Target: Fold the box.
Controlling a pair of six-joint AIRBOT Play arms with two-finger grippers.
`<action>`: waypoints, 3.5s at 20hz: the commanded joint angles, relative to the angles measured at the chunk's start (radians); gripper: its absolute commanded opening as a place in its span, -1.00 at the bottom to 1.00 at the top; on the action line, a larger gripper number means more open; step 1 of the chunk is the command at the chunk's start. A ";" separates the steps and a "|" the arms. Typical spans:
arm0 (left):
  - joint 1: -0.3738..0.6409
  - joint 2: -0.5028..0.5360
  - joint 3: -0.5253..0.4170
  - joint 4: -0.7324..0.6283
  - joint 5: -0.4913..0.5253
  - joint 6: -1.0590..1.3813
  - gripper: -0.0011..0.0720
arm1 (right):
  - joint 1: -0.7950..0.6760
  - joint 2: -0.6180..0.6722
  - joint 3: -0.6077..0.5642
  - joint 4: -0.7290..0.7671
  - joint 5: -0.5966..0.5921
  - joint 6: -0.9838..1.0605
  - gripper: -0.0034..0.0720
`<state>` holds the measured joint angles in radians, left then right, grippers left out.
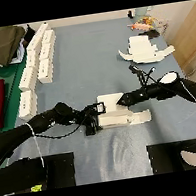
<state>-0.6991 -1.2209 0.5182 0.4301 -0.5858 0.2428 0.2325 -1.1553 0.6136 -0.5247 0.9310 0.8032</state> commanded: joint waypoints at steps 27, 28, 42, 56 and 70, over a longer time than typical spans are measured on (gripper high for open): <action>0.000 0.000 0.000 0.000 0.000 0.000 0.42 | 0.063 0.452 0.014 -0.395 0.322 0.071 -0.25; 0.000 0.000 0.000 0.000 0.000 0.000 0.42 | 0.066 0.492 -0.013 -0.450 0.321 0.042 0.28; 0.000 0.000 0.000 0.000 0.000 0.000 0.42 | 0.082 0.370 -0.216 -0.392 -0.075 -0.758 0.51; 0.000 0.000 0.000 0.000 0.000 0.000 0.42 | 0.231 0.237 -0.216 -0.340 -0.190 -0.759 0.50; 0.000 0.000 0.000 0.000 0.000 0.000 0.42 | 0.230 0.476 -0.160 -0.961 0.051 0.397 -0.90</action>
<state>-0.6991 -1.2209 0.5182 0.4290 -0.5858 0.2420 0.4625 -0.7387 0.4374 -1.2972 0.8669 0.8639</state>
